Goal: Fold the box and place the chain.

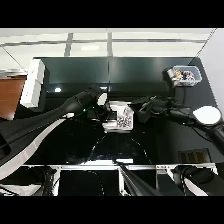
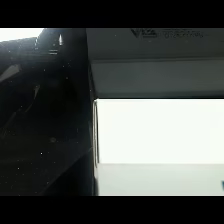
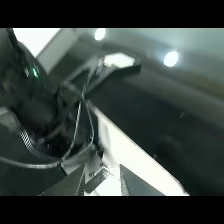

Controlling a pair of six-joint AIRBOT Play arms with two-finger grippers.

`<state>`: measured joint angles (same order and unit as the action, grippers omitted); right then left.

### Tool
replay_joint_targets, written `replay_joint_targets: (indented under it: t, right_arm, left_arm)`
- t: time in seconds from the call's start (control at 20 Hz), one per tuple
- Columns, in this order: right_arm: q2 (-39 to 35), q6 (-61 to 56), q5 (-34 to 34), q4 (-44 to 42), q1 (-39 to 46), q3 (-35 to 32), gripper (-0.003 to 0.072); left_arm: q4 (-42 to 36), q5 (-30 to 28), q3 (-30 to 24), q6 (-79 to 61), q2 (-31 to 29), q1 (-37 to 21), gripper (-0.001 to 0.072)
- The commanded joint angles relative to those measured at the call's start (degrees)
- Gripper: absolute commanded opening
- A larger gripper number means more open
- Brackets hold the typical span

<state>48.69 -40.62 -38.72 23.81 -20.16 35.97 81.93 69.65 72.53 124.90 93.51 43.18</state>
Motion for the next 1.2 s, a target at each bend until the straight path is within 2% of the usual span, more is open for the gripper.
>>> replay_joint_targets:
  t: [0.0, 0.15, 0.3, 0.6, 0.65, 0.7, 0.75, 0.9, 1.0, 1.05, 1.15]
  right_arm:
    - [2.82, -4.2, 0.9, 9.77, -0.37, 0.15, 0.0266]
    - [1.92, -7.1, -1.25, 18.23, 6.64, 0.15, 0.0264]
    - [1.86, -7.06, -4.63, 18.47, 12.04, 0.15, 0.0264]
    - [1.88, -6.93, -6.45, 18.75, 12.55, 0.13, 0.0264]
    - [1.88, -6.95, -6.6, 19.43, 12.55, 0.13, 0.0264]
    - [1.88, -6.95, -6.8, 20.22, 12.55, 0.13, 0.0264]
    - [1.88, -6.95, -7.17, 20.9, 12.55, 0.13, 0.0264]
    - [1.88, -6.99, -8.17, 22.21, 12.55, 0.13, 0.0264]
    - [1.88, -7.06, -8.76, 22.82, 12.55, 0.13, 0.0264]
    - [1.88, -7.19, -8.87, 23.02, 12.57, 0.13, 0.0264]
    - [1.88, -7.21, -8.9, 23.26, 12.55, 0.13, 0.0264]
  left_arm:
    - [0.02, -0.02, 0.0, 0.0, 0.0, 0.0, 0.0029]
    - [0.0, -0.02, 0.0, 0.0, 0.0, 0.02, 0.003]
    - [0.07, -0.15, 0.0, 0.0, 0.0, 0.0, 0.0029]
    - [0.04, 0.28, 0.72, 0.72, 0.0, 0.26, 0.0036]
    - [0.35, 1.16, 1.36, 1.57, -0.13, 0.26, 0.0162]
    - [0.55, 1.4, 2.19, 1.81, -0.28, 0.28, 0.039]
    - [0.57, 1.29, 3.02, 1.77, -0.81, 0.42, 0.0462]
    - [5.2, 1.44, 3.89, 0.98, -5.42, 1.53, 0.0462]
    - [10.4, 3.56, 3.08, -1.53, -9.99, 1.9, 0.0462]
    - [13.2, 4.24, 1.7, -1.68, -12.35, 1.64, 0.0462]
    - [17.62, 3.02, -4.44, -1.14, -17.59, -1.22, 0.0462]
